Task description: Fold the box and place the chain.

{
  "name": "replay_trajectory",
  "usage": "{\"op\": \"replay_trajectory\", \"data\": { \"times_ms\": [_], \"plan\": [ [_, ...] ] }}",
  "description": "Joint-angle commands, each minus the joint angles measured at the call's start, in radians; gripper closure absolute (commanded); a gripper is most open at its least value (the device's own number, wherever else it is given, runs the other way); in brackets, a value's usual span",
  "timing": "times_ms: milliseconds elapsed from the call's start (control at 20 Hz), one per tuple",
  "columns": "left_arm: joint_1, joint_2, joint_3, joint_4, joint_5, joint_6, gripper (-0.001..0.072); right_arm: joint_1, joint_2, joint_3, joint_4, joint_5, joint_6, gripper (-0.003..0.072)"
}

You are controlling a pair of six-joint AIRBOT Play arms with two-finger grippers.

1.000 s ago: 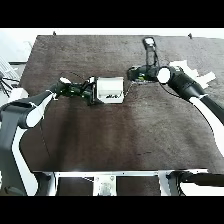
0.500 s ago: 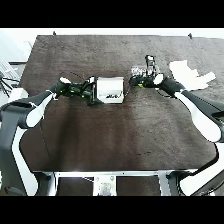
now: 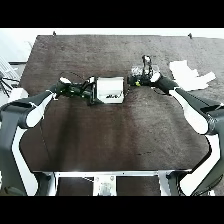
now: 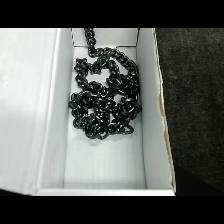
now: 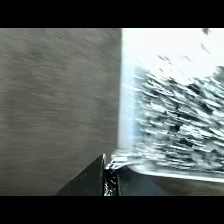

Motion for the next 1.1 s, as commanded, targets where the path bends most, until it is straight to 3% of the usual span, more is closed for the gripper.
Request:
{"op": "replay_trajectory", "data": {
  "times_ms": [0,150,350,550,750,1050],
  "plan": [
    [0.0,0.0,0.0,0.0,0.0,0.0,0.036,0.007,0.11,0.01,0.002,0.063,-0.015,0.0681],
    [0.0,0.0,0.0,0.0,0.0,0.0,0.036,0.023,0.296,0.01,-0.082,0.087,-0.002,0.0682],
    [0.0,0.0,0.0,0.0,0.0,0.0,0.036,0.081,0.534,0.01,-0.304,0.169,0.104,0.0682],
    [0.0,0.0,0.0,0.0,0.0,0.0,0.036,0.204,0.685,0.01,-0.499,0.262,0.222,0.0683],
    [0.0,0.0,0.0,0.0,0.0,0.0,0.036,0.367,0.758,0.01,-0.644,0.267,0.34,0.0683],
    [0.0,0.0,0.0,0.0,0.0,0.0,0.036,0.517,0.743,0.01,-0.669,0.267,0.428,0.0683]
  ]
}}
